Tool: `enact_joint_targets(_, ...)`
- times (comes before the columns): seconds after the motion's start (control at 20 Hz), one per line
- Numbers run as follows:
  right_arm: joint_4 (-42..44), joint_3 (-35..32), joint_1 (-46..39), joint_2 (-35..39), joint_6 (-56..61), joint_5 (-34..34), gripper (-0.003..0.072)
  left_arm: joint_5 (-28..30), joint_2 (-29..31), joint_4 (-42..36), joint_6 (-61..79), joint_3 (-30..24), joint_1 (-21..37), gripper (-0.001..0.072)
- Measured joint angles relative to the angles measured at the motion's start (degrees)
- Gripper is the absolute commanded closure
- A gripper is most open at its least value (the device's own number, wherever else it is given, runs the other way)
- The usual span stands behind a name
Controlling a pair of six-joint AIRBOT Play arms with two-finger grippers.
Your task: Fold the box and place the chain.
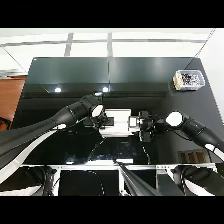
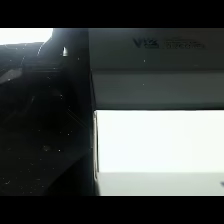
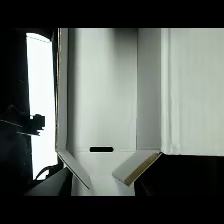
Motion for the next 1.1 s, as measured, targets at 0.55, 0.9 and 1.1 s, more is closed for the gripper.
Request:
enact_joint_targets(0.55,11.58,0.0,0.57,-3.15,1.11,0.2,0.058,-0.04,0.0,-0.39,0.15,0.0,0.0,0.0683)
enact_joint_targets(0.9,14.71,0.0,0.96,-5.51,1.46,-0.39,0.0312,0.15,0.0,-0.59,0.15,0.0,0.02,0.0683)
enact_joint_targets(1.1,15.72,0.0,0.96,-5.73,1.49,-0.44,0.0261,0.26,0.0,-0.61,0.13,0.0,0.02,0.0683)
